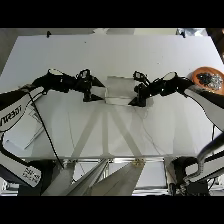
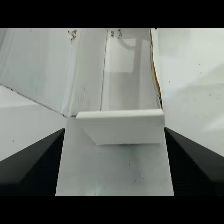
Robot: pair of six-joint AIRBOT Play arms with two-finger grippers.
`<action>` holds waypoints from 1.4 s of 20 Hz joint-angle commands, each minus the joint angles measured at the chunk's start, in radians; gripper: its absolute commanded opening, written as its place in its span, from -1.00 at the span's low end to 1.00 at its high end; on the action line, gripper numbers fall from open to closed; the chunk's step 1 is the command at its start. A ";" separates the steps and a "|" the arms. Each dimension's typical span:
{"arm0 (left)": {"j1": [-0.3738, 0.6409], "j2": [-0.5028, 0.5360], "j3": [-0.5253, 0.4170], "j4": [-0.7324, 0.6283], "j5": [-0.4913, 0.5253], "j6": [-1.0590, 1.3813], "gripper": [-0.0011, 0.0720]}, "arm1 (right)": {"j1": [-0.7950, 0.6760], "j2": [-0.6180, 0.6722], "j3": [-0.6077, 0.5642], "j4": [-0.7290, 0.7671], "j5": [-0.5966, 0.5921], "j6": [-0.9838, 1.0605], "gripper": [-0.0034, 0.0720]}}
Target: Fold the box and place the chain.
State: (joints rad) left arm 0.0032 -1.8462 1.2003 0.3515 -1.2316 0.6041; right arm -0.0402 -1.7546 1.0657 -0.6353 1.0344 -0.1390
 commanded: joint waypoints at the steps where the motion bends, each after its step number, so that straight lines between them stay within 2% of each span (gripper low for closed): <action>1: -0.013 -0.023 0.049 0.053 -0.052 -0.050 0.94 | 0.001 0.000 0.000 0.001 0.001 0.000 0.15; 6: -0.020 -0.027 0.051 0.079 -0.043 -0.112 0.94 | 0.001 0.000 0.000 0.000 0.001 0.000 0.15; 11: -0.058 -0.028 0.051 0.025 0.019 -0.116 0.94 | 0.001 0.000 0.000 0.000 0.001 0.000 0.15; 13: -0.073 -0.035 0.051 0.026 0.015 -0.116 0.94 | 0.001 0.000 0.000 0.000 0.001 0.000 0.15; 21: -0.050 -0.027 0.051 0.161 0.000 -0.233 0.94 | 0.001 0.000 0.000 0.000 0.001 0.000 0.15; 25: -0.029 -0.026 0.051 0.144 0.007 -0.239 0.94 | 0.001 0.000 0.000 0.000 0.001 0.000 0.15; 28: -0.029 -0.026 0.051 0.060 0.031 -0.202 0.94 | 0.001 0.000 0.000 0.001 0.001 0.000 0.15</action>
State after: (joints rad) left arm -0.0315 -1.8732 1.2503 0.4721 -1.2236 0.3820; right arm -0.0399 -1.7538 1.0657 -0.6353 1.0348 -0.1379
